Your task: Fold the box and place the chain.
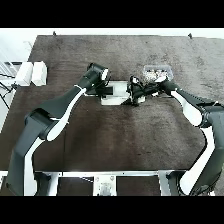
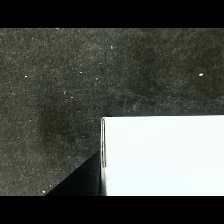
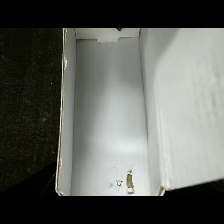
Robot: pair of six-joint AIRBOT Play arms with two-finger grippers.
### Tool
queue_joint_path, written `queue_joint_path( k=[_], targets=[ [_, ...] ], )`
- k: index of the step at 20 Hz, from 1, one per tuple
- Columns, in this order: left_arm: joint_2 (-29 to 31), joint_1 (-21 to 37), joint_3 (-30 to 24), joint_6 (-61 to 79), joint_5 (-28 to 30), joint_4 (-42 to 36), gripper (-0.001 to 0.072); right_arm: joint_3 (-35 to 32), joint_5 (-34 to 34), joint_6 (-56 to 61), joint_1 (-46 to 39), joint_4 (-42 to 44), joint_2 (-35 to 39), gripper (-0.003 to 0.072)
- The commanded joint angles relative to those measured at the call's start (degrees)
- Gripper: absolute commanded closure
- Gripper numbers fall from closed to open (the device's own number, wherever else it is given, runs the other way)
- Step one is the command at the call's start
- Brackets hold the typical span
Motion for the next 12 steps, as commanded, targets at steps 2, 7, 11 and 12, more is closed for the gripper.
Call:
queue_joint_path(
  k=[2, 7, 11, 12],
  targets=[
    [0.0, 0.1, 0.0, 0.2, 1.4, 0.1, 0.0683, 0.0, 0.0, 0.0, 0.0, -0.1, 0.0, 0.0268],
    [0.1, 0.2, 1.4, 1.2, 1.2, -1.0, 0.0370, 0.0, 0.0, 0.0, 0.0, -0.1, 0.0, 0.0268],
    [0.2, 0.2, 1.9, 4.0, -0.2, -2.5, 0.0246, 0.0, 0.0, 0.0, 0.0, -0.1, 0.0, 0.0268],
    [0.4, 0.2, 1.9, 4.7, -0.7, -2.8, 0.0248, 0.0, 0.0, 0.0, 0.0, -0.1, 0.0, 0.0268]
  ],
)
